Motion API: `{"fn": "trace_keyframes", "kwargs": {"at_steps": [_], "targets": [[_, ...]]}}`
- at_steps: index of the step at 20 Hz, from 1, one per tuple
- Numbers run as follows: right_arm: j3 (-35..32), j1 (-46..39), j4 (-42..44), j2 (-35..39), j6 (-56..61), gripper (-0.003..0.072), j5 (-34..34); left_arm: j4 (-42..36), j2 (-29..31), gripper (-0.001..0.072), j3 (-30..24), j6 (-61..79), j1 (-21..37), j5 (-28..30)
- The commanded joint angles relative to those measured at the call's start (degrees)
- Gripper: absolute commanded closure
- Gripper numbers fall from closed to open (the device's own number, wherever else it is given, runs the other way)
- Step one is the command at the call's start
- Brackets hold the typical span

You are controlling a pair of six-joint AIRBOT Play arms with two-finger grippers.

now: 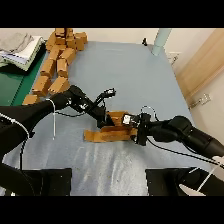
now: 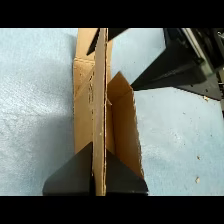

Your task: Fold the box.

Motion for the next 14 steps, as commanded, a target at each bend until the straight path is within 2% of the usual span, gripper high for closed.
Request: {"fn": "trace_keyframes", "kwargs": {"at_steps": [1,4,8,14], "targets": [[0.07,-9.35,23.76,-2.19,-28.41,-0.0034,0.70,-0.02,0.04,0.0697,0.04,0.00,0.04,0.02],[1.99,-11.50,28.00,-6.73,-34.84,-0.0034,-1.86,0.00,0.04,0.0697,0.04,0.00,0.02,0.02],[6.64,-11.74,28.02,-12.09,-36.22,-0.0034,-7.78,-0.02,0.04,0.0697,0.04,0.00,0.04,0.02],[6.95,-11.72,28.39,-12.83,-36.17,-0.0034,-13.73,-0.02,0.04,0.0697,0.04,0.00,0.02,0.02]]}}
